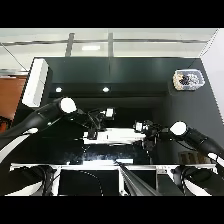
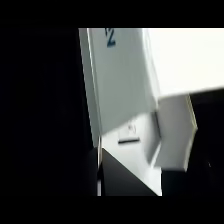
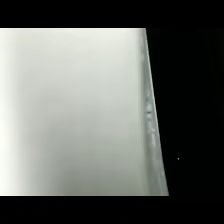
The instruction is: Fold the box and place the chain.
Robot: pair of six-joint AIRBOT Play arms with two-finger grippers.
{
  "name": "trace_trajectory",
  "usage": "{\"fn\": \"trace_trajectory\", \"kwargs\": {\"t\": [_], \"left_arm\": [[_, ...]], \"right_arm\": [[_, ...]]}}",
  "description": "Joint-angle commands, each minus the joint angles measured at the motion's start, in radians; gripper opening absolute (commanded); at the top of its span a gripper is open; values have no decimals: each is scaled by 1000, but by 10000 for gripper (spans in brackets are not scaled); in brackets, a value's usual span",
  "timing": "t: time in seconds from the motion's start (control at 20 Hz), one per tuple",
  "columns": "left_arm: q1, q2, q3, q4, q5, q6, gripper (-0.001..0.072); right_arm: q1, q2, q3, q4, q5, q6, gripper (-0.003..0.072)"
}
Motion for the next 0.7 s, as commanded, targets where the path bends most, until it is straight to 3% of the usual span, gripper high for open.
{"fn": "trace_trajectory", "kwargs": {"t": [0.0, 0.25, 0.45, 0.55, 0.65], "left_arm": [[2, 99, 0, 214, -143, -200, 23], [2, 133, -2, 278, -212, -343, 22], [6, 171, -4, 277, -208, -496, 21], [14, 220, -39, 253, -191, -602, 20], [17, 297, -115, 176, -110, -683, 20]], "right_arm": [[-1, 0, 0, 2, -13, 3, 253], [-1, 0, 0, 2, -13, 3, 253], [-1, 0, 0, 2, -13, 3, 253], [-1, 0, 0, 2, -13, 3, 253], [0, 0, 0, 2, -13, 3, 253]]}}
